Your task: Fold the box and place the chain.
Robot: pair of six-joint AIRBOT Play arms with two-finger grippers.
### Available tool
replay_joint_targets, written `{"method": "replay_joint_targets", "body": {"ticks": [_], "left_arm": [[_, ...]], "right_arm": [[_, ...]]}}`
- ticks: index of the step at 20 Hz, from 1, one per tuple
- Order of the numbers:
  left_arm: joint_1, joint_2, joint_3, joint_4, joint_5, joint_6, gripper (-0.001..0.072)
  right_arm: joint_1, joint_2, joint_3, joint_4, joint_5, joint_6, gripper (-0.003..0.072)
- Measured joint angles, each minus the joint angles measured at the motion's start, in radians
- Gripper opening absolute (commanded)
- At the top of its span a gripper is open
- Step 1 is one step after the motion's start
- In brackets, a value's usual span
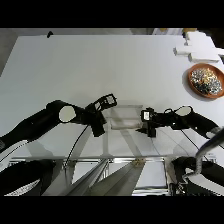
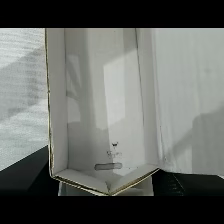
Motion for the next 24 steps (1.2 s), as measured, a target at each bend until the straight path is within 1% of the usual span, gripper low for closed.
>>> {"method": "replay_joint_targets", "body": {"ticks": [6, 7, 8, 11, 12, 13, 15, 16, 19, 20, 21, 24], "left_arm": [[0.050, -0.008, -0.095, -0.013, 0.018, 0.140, 0.0011], [0.055, -0.009, -0.107, -0.016, 0.018, 0.187, 0.0041], [0.059, -0.009, -0.115, -0.019, 0.019, 0.234, 0.0088], [0.065, -0.009, -0.129, -0.051, 0.035, 0.404, 0.0091], [0.066, -0.009, -0.131, -0.064, 0.044, 0.455, 0.0107], [0.067, -0.009, -0.134, -0.081, 0.058, 0.507, 0.0171], [0.068, -0.009, -0.135, -0.120, 0.086, 0.587, 0.0178], [0.068, -0.009, -0.136, -0.142, 0.095, 0.621, 0.0223], [0.068, -0.009, -0.136, -0.211, 0.121, 0.708, 0.0232], [0.068, -0.010, -0.136, -0.228, 0.133, 0.727, 0.0279], [0.068, -0.014, -0.136, -0.241, 0.145, 0.741, 0.0347], [0.068, -0.038, -0.136, -0.275, 0.179, 0.764, 0.0350]], "right_arm": [[0.000, 0.000, 0.000, 0.000, 0.000, 0.000, 0.0339], [0.000, 0.000, 0.000, 0.000, 0.000, 0.000, 0.0339], [0.000, 0.000, 0.000, 0.000, 0.000, 0.000, 0.0339], [0.000, 0.000, 0.000, 0.000, 0.000, 0.000, 0.0339], [0.000, 0.000, 0.000, 0.000, 0.000, 0.000, 0.0339], [0.000, 0.000, 0.000, 0.000, 0.000, 0.000, 0.0339], [0.000, 0.000, 0.000, 0.000, 0.000, 0.000, 0.0339], [0.000, 0.000, 0.000, 0.000, 0.000, 0.000, 0.0339], [0.000, 0.000, 0.000, 0.000, 0.000, 0.000, 0.0339], [0.000, 0.000, 0.000, 0.000, 0.000, 0.000, 0.0339], [0.000, 0.000, 0.000, 0.000, 0.000, 0.000, 0.0339], [0.000, 0.000, 0.000, 0.000, 0.000, 0.000, 0.0339]]}}
